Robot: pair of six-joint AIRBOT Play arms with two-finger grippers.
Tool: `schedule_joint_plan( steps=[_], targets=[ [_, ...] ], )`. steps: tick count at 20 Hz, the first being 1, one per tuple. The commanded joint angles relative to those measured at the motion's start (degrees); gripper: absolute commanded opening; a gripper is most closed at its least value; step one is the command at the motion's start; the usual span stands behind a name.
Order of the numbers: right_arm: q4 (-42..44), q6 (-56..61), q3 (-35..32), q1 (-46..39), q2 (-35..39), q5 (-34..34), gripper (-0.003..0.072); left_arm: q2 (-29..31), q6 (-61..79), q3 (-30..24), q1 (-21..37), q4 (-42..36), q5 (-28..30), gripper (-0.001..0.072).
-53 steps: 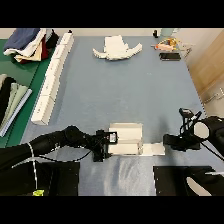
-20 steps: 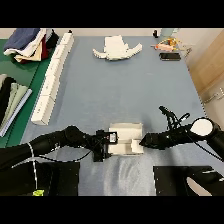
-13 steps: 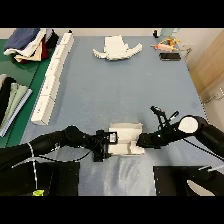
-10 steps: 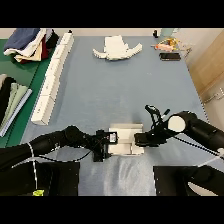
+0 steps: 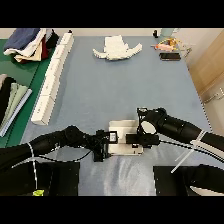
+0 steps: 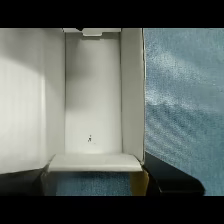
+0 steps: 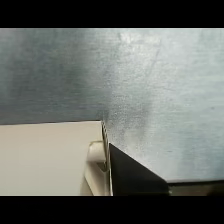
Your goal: Fold the box.
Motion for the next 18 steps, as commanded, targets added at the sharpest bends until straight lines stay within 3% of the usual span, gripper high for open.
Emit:
schedule_joint_plan(
  steps=[1, 3, 8, 9, 11, 12, 18],
  targets=[
    [-3.06, 7.28, 0.72, 1.44, -1.77, 0.35, 0.0155, 0.02, 0.20, 0.04, 0.00, 0.11, 0.00, 0.0497],
    [-3.32, 7.67, 0.72, 1.44, -1.77, 0.44, 0.0006, 0.02, 0.22, 0.04, 0.00, 0.11, 0.00, 0.0497],
    [-3.23, 8.04, 0.72, 1.44, -1.77, 0.42, 0.0005, 0.02, 0.22, 0.04, 0.00, 0.09, 0.00, 0.0497],
    [-3.10, 8.00, 0.74, 1.44, -1.70, 0.44, 0.0027, 0.02, 0.22, 0.04, 0.00, 0.09, 0.00, 0.0497],
    [-1.66, 7.21, 0.74, 1.44, -0.94, 0.52, 0.0403, 0.02, 0.20, 0.04, 0.00, 0.11, 0.00, 0.0497],
    [-1.14, 6.80, 0.74, 1.44, -0.22, 0.85, 0.0440, 0.02, 0.22, 0.04, 0.00, 0.11, 0.00, 0.0497],
    [-3.43, 5.90, 0.70, 1.44, 2.08, 4.61, 0.0440, 0.02, 0.20, 0.04, 0.00, 0.11, 0.00, 0.0497]
  ],
)
